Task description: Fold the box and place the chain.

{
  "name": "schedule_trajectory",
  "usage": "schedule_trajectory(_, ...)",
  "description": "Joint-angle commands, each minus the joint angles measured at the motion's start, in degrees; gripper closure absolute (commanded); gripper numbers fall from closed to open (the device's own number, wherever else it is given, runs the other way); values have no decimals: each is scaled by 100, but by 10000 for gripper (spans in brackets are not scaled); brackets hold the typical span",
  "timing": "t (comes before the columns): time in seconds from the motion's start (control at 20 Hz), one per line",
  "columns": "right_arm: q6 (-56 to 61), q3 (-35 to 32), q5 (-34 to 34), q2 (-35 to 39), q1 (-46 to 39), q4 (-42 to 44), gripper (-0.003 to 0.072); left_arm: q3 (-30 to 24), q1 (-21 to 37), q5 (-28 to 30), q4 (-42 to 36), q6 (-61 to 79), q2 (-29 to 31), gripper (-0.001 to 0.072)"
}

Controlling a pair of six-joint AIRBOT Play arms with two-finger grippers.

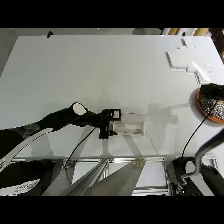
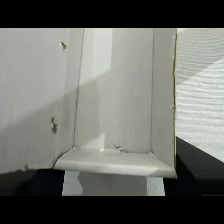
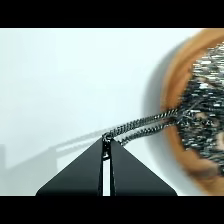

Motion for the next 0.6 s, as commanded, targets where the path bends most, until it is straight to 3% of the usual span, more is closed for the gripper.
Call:
schedule_trajectory(0.0,-282,4,905,918,796,684,669,2,2,2,0,2,4,316)
schedule_trajectory(0.3,-293,-57,1954,1836,2575,909,669,4,2,2,0,2,4,316)
schedule_trajectory(0.4,-452,-205,1930,1954,3139,1412,669,4,2,2,2,0,4,316)
schedule_trajectory(0.55,-732,-507,1338,1943,3965,1762,669,4,2,2,2,2,4,316)
